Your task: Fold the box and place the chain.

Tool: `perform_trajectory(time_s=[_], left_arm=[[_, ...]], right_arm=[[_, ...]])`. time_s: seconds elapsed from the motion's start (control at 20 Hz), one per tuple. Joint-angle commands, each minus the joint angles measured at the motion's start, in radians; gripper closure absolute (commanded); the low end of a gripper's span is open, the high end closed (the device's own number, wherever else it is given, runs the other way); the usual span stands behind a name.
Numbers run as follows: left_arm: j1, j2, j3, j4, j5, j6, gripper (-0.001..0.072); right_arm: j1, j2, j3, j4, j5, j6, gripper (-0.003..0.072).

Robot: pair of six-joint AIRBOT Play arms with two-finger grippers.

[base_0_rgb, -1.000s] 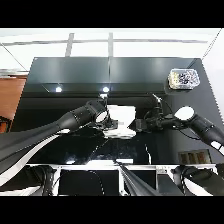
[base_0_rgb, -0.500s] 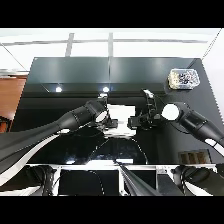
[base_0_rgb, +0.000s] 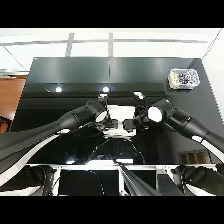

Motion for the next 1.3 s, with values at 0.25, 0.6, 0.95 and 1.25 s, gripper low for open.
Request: perform_trajectory(time_s=[0.25, 0.6, 0.95, 1.25], left_arm=[[0.0, 0.0, 0.0, 0.0, -0.002, -0.001, 0.0679], [0.0, 0.0, 0.0, 0.0, -0.001, -0.001, 0.0678], [0.0, 0.0, 0.0, 0.0, -0.001, -0.001, 0.0679], [0.0, 0.0, 0.0, 0.0, -0.001, -0.001, 0.0679]], right_arm=[[0.025, -0.021, 0.015, -0.097, 0.027, 0.09, 0.0218], [0.025, -0.044, 0.015, -0.094, 0.029, 0.09, 0.0219], [0.025, -0.047, 0.015, -0.095, 0.031, 0.106, 0.0219], [0.03, -0.073, 0.025, -0.094, 0.049, 0.139, 0.0219]])
